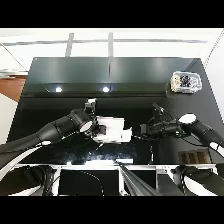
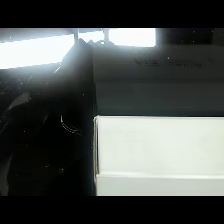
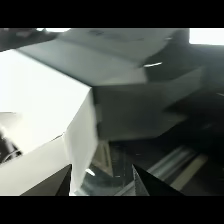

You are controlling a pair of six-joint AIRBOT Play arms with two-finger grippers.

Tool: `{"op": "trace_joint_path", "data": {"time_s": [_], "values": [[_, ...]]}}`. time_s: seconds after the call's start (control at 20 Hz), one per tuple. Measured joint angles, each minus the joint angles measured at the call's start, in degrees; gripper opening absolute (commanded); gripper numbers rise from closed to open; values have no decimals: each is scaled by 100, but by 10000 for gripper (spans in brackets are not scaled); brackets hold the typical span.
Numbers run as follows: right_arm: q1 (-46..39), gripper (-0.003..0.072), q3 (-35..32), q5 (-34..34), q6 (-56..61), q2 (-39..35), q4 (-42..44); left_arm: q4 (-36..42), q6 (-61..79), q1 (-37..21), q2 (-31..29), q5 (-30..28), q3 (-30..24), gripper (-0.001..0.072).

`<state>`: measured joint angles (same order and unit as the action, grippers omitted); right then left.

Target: Fold the box and place the chain.

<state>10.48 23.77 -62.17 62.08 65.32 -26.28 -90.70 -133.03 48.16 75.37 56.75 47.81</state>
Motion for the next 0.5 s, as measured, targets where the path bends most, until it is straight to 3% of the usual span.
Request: {"op": "trace_joint_path", "data": {"time_s": [0.05,0.1,0.35,0.4,0.45,0.5], "values": [[9,542,44,-61,-26,4,33,0,0,0,0,0,0,31],[15,695,79,-127,-44,7,74,4,0,0,0,0,0,30],[131,697,151,-205,-87,9,210,9,-13,0,0,-4,0,31],[232,642,155,-162,-85,9,212,9,-13,0,0,-4,0,31],[380,636,170,-66,-61,9,212,11,-13,0,0,-4,0,31],[542,549,188,66,0,9,221,11,-13,0,0,-4,0,31]]}}
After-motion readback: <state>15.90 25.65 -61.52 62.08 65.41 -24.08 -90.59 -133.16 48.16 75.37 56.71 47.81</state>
